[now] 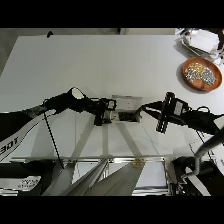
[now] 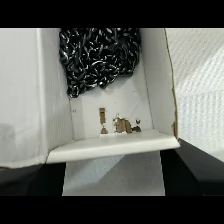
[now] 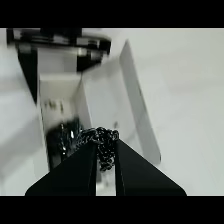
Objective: Fold the box and place the chain.
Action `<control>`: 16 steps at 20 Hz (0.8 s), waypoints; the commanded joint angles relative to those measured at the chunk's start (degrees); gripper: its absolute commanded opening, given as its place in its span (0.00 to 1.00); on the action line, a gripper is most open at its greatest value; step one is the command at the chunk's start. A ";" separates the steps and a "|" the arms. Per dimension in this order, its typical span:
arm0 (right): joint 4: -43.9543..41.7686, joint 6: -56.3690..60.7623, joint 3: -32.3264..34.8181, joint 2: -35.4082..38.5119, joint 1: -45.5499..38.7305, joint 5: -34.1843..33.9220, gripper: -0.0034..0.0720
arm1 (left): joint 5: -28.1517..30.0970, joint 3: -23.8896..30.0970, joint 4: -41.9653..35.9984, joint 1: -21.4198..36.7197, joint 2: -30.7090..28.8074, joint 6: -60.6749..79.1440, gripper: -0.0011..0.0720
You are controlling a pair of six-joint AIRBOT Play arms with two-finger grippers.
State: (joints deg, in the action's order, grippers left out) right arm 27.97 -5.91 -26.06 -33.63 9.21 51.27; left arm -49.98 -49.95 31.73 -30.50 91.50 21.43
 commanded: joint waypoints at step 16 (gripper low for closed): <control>-13.07 7.13 -0.02 -28.48 15.63 -13.88 0.06 | 0.00 -0.04 0.02 0.04 -0.04 0.02 0.39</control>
State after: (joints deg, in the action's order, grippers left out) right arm 16.21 -1.23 -26.06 -57.12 21.23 43.64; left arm -49.98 -49.95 31.73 -30.50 91.50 21.43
